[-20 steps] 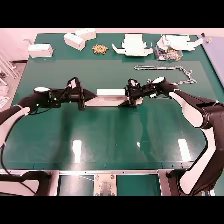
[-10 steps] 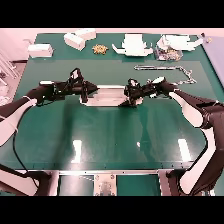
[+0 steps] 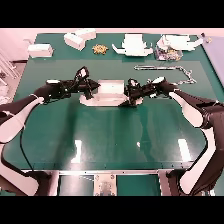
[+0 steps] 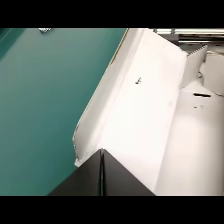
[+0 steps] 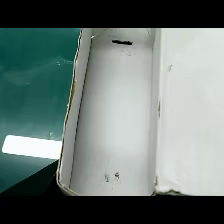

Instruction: Fold the box and place the chain.

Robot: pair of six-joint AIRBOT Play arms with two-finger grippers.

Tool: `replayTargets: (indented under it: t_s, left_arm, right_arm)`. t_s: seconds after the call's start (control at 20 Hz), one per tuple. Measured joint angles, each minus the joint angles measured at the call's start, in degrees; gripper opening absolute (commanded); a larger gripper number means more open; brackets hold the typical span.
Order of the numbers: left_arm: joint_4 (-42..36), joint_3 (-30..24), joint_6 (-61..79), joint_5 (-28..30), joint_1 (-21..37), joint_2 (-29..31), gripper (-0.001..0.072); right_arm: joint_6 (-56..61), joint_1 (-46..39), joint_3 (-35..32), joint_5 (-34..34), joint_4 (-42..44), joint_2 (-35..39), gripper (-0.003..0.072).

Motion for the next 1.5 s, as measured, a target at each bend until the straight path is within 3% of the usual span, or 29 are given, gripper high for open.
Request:
replayTargets:
  t_s: [0.45, 1.1, 1.5]
  left_arm:
    - [4.3, 3.0, -5.4, 0.9, -0.1, -3.9, 0.0018]
    - [5.9, 3.2, -4.4, 0.9, -0.3, -4.5, 0.0018]
    - [6.6, 3.5, -2.1, -0.5, 0.5, 2.0, 0.0019]
  right_arm:
    - [0.0, 0.0, 0.0, 0.1, 0.1, 0.0, 0.0476]
    - [0.0, -0.1, 0.0, 0.0, 0.0, 0.0, 0.0476]
    - [-0.1, 0.0, 0.0, 0.0, -0.1, 0.0, 0.0475]
